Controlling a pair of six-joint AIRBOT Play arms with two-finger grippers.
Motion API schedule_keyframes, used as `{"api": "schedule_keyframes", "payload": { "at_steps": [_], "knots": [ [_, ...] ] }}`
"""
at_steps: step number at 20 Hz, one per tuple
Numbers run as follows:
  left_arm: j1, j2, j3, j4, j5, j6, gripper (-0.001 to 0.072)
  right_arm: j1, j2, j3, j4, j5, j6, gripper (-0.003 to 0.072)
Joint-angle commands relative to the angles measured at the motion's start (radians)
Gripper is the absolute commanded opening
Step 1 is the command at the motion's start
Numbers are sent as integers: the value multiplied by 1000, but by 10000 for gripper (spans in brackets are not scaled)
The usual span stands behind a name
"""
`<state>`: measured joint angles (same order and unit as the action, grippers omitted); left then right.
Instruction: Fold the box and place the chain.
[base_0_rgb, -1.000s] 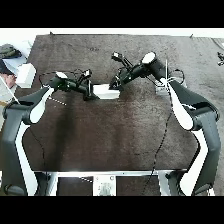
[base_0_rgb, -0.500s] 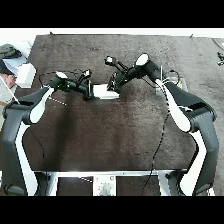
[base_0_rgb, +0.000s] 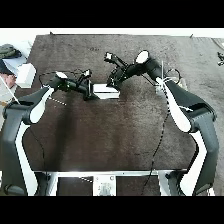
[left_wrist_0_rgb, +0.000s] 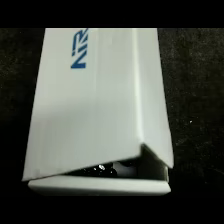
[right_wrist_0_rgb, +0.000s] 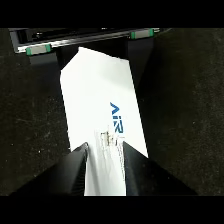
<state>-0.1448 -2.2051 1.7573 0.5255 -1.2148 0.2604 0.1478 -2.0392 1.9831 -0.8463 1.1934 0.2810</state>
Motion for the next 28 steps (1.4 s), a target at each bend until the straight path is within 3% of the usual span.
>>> {"api": "schedule_keyframes", "payload": {
  "at_steps": [1, 8, 9, 10, 28],
  "knots": [
    [0, 1, 0, 1, 0, 2, 224, 5, 0, 7, -34, -5, 2, 274],
    [0, 1, 0, 1, 0, 2, 224, 5, 0, 7, -68, -5, 11, 267],
    [0, 1, 0, 1, 0, 2, 224, 5, 0, 7, -71, -5, 10, 187],
    [0, 1, 0, 1, 0, 2, 224, 5, 0, 7, -71, -4, 11, 166],
    [0, 1, 0, 1, 0, 2, 224, 21, -16, -25, -71, 69, 34, 168]
  ]
}}
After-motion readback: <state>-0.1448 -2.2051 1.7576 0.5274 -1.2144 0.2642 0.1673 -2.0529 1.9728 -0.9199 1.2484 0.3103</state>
